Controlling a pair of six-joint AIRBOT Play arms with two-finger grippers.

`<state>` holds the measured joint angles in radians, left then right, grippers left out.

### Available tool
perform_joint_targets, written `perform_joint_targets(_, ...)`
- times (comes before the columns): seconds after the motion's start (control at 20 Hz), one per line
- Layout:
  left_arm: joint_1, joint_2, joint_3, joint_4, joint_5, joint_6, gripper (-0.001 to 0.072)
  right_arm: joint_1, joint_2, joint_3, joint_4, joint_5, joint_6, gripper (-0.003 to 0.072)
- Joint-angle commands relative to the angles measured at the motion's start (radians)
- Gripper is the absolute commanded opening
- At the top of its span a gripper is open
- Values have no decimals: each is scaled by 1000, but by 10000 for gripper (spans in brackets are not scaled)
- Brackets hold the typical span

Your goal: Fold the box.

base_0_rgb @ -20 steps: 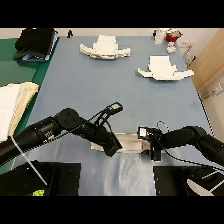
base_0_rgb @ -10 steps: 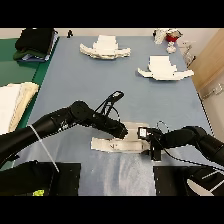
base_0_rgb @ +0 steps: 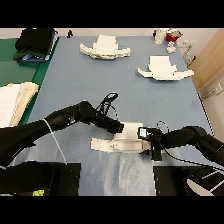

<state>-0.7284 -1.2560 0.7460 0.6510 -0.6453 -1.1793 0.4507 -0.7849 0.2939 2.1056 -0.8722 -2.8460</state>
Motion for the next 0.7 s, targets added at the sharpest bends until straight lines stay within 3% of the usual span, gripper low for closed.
perform_joint_targets(0.0, -2, -45, 0, 21, -25, -26, 14, 0, 1, 0, 0, 2, -1, 547)
perform_joint_targets(0.4, 0, -66, 5, 16, -46, -8, 13, 0, 1, 0, 0, 4, -1, 548)
perform_joint_targets(0.65, 20, 106, 40, 136, -62, 42, 12, 0, 1, 0, 0, 0, -1, 548)
